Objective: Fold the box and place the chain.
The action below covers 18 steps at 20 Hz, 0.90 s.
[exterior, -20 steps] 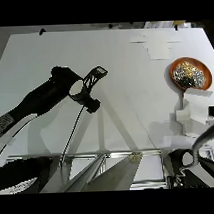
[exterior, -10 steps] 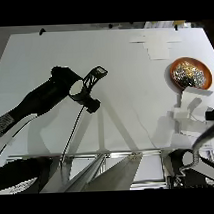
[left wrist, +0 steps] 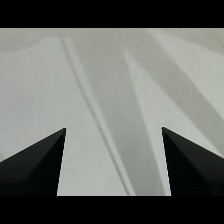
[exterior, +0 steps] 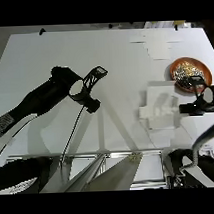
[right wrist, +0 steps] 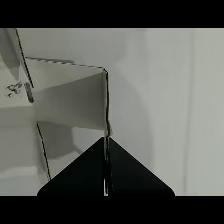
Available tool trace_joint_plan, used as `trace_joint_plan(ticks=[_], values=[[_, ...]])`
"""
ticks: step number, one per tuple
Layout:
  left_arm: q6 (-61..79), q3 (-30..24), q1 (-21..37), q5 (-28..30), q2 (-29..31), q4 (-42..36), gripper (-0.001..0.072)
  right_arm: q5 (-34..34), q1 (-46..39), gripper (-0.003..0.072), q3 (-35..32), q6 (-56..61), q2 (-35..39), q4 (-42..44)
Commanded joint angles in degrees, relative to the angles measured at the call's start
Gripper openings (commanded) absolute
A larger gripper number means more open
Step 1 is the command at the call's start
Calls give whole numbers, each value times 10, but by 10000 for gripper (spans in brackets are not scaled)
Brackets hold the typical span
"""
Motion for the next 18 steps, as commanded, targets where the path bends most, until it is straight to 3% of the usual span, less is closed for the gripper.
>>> trace_joint_plan(ticks=[1,4,7,12,14,15,16,17,18], values=[[0,0,0,0,0,0,638,-57,105,14,-48,8,71,155],[0,0,0,50,-2,1,640,-115,192,14,-75,67,95,174],[61,0,1,53,-4,0,649,-141,252,15,-75,87,95,174],[205,0,15,54,-5,-50,666,-141,285,16,-75,93,95,175],[266,0,21,55,-5,-104,635,-141,285,16,-75,93,95,175],[282,-3,23,62,-5,-116,558,-141,285,16,-75,93,95,175],[292,-9,27,74,-5,-113,384,-141,285,16,-75,93,95,175],[309,-16,32,85,-7,-120,314,-141,285,16,-75,93,94,175],[318,-24,39,98,-12,-127,314,-141,285,16,-75,93,94,175]])
